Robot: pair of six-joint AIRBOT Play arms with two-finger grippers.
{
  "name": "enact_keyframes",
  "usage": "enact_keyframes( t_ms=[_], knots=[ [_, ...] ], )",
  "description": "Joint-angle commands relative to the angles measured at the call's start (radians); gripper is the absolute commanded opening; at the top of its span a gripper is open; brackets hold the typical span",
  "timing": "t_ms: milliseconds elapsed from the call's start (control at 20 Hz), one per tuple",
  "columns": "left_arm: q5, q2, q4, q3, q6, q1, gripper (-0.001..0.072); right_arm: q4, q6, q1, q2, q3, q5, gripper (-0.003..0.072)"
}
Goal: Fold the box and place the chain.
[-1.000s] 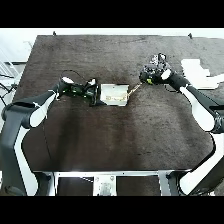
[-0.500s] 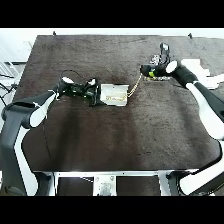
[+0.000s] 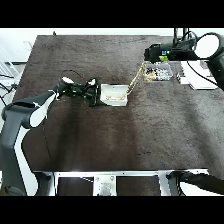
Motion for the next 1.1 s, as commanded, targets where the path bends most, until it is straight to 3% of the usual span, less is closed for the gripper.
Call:
enact_keyframes(
  t_ms=[0,300,500,1050],
  knots=[
    [0.0,0.0,0.0,0.0,0.0,0.0,0.0462,-0.065,0.037,0.088,0.062,-0.001,0.097,0.0008],
    [0.0,0.0,0.0,0.0,0.0,0.0,0.0461,-0.145,0.135,0.211,0.062,-0.126,0.097,0.0008],
    [0.0,0.0,-0.001,0.0,0.0,0.0,0.0461,-0.137,0.179,0.248,0.059,-0.211,-0.025,0.0008],
    [0.0,0.0,0.0,0.0,0.0,0.0,0.0461,-0.097,0.209,0.311,-0.121,-0.226,-0.223,0.0008]
  ],
)
